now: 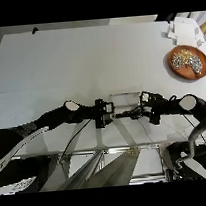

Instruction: Fold the box and place the chain.

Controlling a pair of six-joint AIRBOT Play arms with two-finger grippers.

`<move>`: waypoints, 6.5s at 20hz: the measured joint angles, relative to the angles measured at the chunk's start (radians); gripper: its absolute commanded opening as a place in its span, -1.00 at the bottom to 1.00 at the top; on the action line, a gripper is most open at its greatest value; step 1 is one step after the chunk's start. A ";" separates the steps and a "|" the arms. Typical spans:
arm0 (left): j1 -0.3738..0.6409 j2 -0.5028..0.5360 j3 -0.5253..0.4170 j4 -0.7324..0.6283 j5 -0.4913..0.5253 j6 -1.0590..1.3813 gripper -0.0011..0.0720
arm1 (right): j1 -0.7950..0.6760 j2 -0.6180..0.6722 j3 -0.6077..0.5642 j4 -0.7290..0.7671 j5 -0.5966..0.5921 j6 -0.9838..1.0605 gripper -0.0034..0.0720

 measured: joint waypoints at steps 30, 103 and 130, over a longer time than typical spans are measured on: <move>0.000 0.000 0.000 0.000 0.000 0.000 -0.09 | -0.017 0.171 -0.052 -0.128 0.051 0.164 -0.86; 0.000 0.000 0.000 0.000 0.000 0.000 -0.09 | 0.314 0.038 0.209 -0.374 0.259 1.078 -0.15; 0.000 0.000 0.000 0.000 0.000 0.000 -0.09 | 0.126 -0.051 0.209 -0.291 0.260 0.488 -0.02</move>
